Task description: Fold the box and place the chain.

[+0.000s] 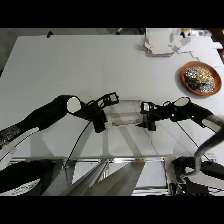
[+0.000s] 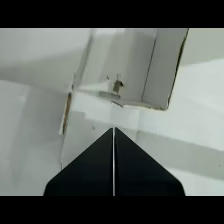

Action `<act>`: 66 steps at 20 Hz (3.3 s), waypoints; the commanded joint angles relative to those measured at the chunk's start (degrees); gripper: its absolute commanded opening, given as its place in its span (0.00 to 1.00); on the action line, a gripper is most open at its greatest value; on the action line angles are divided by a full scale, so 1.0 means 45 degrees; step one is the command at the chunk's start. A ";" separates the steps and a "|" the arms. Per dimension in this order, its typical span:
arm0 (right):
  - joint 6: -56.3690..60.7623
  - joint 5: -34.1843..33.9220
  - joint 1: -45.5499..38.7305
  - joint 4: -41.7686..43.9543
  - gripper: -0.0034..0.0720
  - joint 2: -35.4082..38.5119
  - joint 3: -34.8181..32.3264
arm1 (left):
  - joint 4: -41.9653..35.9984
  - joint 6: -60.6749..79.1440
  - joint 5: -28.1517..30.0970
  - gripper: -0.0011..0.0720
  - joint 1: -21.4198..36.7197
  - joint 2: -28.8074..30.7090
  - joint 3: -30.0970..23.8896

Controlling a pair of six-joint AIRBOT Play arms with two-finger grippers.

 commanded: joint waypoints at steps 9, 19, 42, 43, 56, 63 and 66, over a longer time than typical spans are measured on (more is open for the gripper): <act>0.0005 0.0000 -0.0010 0.0005 0.58 0.0005 0.0000 | 0.0748 0.3750 0.0058 0.24 0.0350 -0.0015 -0.0957; 0.0005 0.0000 -0.0010 0.0005 0.58 0.0005 0.0000 | -0.0345 0.6110 0.2263 0.42 0.0306 0.0136 -0.1161; 0.0005 0.0000 -0.0010 0.0005 0.58 0.0005 0.0000 | -0.2900 0.8597 0.3123 0.38 -0.0214 -0.0248 -0.1156; 0.0005 0.0000 -0.0010 0.0005 0.58 0.0005 0.0000 | -0.2997 0.8597 0.3288 0.38 -0.0253 -0.0248 -0.1156; 0.0005 0.0000 -0.0010 0.0005 0.58 0.0005 0.0000 | -0.4711 0.8631 0.3735 0.20 -0.0665 -0.0733 -0.1146; 0.0005 0.0000 -0.0010 0.0005 0.58 0.0005 0.0000 | -0.4789 0.8631 0.4041 0.80 -0.0894 -0.0835 -0.1146; 0.0005 0.0000 -0.0010 0.0005 0.58 0.0005 0.0000 | -0.4784 0.8626 0.4041 0.78 -0.0894 -0.0869 -0.1146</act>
